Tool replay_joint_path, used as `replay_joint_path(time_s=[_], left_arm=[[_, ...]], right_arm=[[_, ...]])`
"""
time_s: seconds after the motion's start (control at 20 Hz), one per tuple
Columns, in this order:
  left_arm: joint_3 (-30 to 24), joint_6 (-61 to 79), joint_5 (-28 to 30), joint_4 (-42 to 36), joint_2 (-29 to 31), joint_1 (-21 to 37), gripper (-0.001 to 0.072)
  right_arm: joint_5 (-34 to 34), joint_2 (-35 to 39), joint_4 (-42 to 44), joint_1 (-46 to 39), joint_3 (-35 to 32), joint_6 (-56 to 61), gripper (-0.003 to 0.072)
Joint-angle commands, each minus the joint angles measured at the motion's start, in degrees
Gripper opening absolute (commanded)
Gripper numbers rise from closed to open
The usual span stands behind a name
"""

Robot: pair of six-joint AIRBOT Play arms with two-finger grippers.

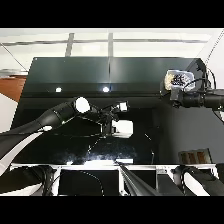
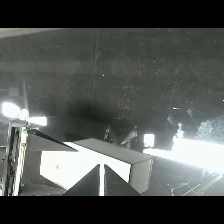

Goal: Fold the box and place the chain.

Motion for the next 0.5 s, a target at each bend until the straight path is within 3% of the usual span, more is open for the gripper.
replay_joint_path(time_s=[0.0,0.45], left_arm=[[-0.02,-0.87,-1.25,0.0,0.11,0.0,0.071],[-0.04,-0.9,-1.27,0.02,-0.22,-0.02,0.0711]], right_arm=[[0.04,0.04,0.02,-0.02,0.04,0.02,0.0048],[0.44,0.04,0.04,-0.02,0.04,0.02,0.0048]])
